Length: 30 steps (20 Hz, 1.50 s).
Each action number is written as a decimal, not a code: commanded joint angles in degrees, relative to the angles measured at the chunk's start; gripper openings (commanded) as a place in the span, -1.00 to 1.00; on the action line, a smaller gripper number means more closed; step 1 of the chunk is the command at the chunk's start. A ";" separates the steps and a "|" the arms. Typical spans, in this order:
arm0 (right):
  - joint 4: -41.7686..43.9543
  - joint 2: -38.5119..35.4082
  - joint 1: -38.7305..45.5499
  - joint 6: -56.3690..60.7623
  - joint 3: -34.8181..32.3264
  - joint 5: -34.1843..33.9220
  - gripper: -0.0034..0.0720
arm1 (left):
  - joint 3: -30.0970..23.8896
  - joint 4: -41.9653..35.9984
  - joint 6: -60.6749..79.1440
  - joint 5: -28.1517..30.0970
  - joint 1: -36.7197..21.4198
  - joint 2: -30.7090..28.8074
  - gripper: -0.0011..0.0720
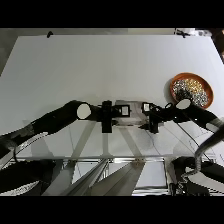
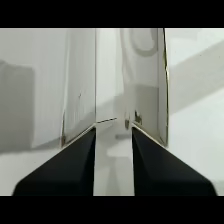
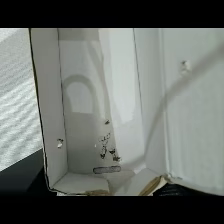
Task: Fold the box and place the chain.
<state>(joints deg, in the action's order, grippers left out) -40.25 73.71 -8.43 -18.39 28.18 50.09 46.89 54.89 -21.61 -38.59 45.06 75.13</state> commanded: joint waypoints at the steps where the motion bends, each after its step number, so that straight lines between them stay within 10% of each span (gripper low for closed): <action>1: -0.02 0.02 -0.02 -0.07 0.00 0.02 0.19 | 0.00 8.72 -15.91 -11.56 -2.60 -5.29 -0.67; 4: -0.02 0.02 -0.02 -0.07 0.00 0.02 0.19 | -0.04 12.55 -27.19 -18.01 -4.46 -7.58 -0.79; 17: -0.02 0.02 -0.02 -0.07 0.00 0.02 0.19 | -3.19 12.83 -61.72 -10.56 -14.82 -7.96 -0.96; 30: -0.02 0.02 -0.02 -0.07 0.00 0.02 0.19 | -3.19 -0.46 -52.92 -7.74 -10.64 4.44 -0.95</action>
<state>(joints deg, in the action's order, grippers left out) -40.27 73.71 -8.43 -18.48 28.18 50.09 43.75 56.82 -76.53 -46.74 33.82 78.83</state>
